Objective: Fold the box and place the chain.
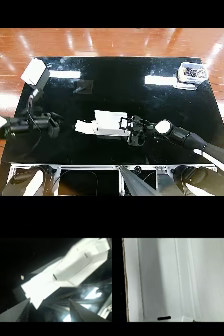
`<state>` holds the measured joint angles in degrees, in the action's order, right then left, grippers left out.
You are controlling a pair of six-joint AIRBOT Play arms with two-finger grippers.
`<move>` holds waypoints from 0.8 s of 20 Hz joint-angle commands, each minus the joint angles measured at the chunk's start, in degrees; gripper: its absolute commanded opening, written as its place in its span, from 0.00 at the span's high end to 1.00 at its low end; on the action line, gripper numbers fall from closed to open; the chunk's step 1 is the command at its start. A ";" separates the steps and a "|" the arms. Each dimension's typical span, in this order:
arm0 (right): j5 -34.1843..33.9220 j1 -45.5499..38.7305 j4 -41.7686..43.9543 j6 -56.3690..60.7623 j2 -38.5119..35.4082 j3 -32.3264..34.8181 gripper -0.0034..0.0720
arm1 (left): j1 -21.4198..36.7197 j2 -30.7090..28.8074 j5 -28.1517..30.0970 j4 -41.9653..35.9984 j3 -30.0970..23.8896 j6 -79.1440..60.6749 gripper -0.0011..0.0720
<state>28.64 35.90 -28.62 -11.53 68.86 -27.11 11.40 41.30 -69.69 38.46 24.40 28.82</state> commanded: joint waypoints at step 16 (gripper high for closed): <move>-0.04 0.04 0.02 0.02 0.04 0.00 0.11 | -22.56 7.34 28.85 -0.44 -5.25 -37.13 0.21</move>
<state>28.62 35.92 -28.62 -11.51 68.86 -27.11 -10.55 45.54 -42.11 38.57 17.12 -3.92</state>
